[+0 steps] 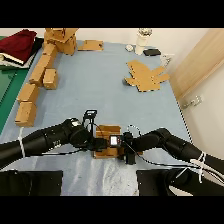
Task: Fold the box.
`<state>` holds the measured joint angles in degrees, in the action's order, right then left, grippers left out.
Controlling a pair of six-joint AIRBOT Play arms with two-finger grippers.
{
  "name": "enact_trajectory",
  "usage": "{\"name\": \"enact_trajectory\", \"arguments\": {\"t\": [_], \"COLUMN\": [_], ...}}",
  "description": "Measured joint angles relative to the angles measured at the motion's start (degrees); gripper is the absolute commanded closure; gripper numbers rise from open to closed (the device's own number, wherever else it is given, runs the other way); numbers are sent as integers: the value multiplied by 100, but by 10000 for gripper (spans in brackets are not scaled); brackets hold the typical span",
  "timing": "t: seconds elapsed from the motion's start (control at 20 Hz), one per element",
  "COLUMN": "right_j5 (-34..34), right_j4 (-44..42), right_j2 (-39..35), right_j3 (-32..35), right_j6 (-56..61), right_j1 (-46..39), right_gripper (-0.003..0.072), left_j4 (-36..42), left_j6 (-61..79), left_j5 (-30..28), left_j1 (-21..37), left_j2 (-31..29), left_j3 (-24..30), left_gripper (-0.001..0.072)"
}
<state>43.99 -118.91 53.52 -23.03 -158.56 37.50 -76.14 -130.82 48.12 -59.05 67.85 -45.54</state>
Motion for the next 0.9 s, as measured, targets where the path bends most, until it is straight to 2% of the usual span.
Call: {"name": "enact_trajectory", "arguments": {"t": [0.45,0.75,0.8,0.85,0.9], "right_j5": [0,0,0,0,0], "right_j4": [0,0,2,0,2], "right_j2": [0,0,0,0,0], "right_j3": [0,0,0,0,0], "right_j6": [0,-2,-2,-2,-2], "right_j1": [0,0,0,0,0], "right_gripper": [222,222,222,221,221], "left_j4": [-461,-944,-992,-1034,-1088], "left_j6": [-793,-1241,-1290,-1335,-1388], "left_j5": [562,1314,1364,1436,1578], "left_j1": [-501,-752,-780,-804,-824], "left_j2": [581,1080,1141,1198,1235], "left_j3": [-625,-1241,-1294,-1335,-1360], "left_gripper": [287,304,389,522,617]}}
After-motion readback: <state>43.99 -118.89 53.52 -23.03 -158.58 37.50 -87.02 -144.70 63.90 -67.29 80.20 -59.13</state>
